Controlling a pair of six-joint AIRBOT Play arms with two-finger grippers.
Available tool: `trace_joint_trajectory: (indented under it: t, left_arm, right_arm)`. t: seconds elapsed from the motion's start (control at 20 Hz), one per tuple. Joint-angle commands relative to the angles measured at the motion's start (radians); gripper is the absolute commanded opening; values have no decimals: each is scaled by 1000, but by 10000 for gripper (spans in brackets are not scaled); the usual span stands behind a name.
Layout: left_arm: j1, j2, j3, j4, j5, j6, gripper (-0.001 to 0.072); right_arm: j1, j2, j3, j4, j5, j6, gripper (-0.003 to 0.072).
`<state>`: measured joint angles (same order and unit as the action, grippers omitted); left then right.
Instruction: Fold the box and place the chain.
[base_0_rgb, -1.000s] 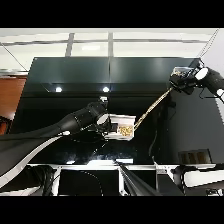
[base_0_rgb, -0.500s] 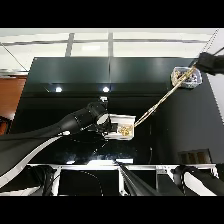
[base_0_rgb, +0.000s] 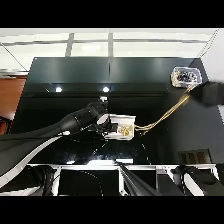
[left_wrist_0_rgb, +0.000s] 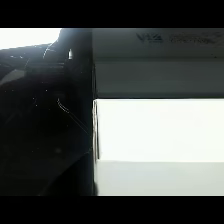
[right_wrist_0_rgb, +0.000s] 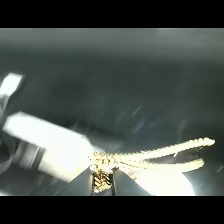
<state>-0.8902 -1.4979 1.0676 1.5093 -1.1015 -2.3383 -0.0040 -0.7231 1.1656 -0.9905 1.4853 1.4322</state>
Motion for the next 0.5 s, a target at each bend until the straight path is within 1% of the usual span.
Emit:
trace_joint_trajectory:
  t: [0.0,0.1,0.15,0.25,0.35,0.45]
  left_arm:
    - [0,0,0,0,0,0,31]
    - [0,0,0,0,-2,0,31]
    - [0,0,0,0,-3,0,31]
    - [0,0,0,0,-2,0,31]
    - [0,0,0,0,-2,0,31]
    - [0,0,0,0,-2,0,31]
  right_arm:
    - [174,37,-191,77,-48,0,12]
    - [295,32,-300,145,-201,-1,11]
    - [358,24,-342,151,-276,0,12]
    - [453,-5,-397,165,-404,4,11]
    - [516,-60,-409,171,-473,3,12]
    - [547,-118,-409,171,-508,0,12]
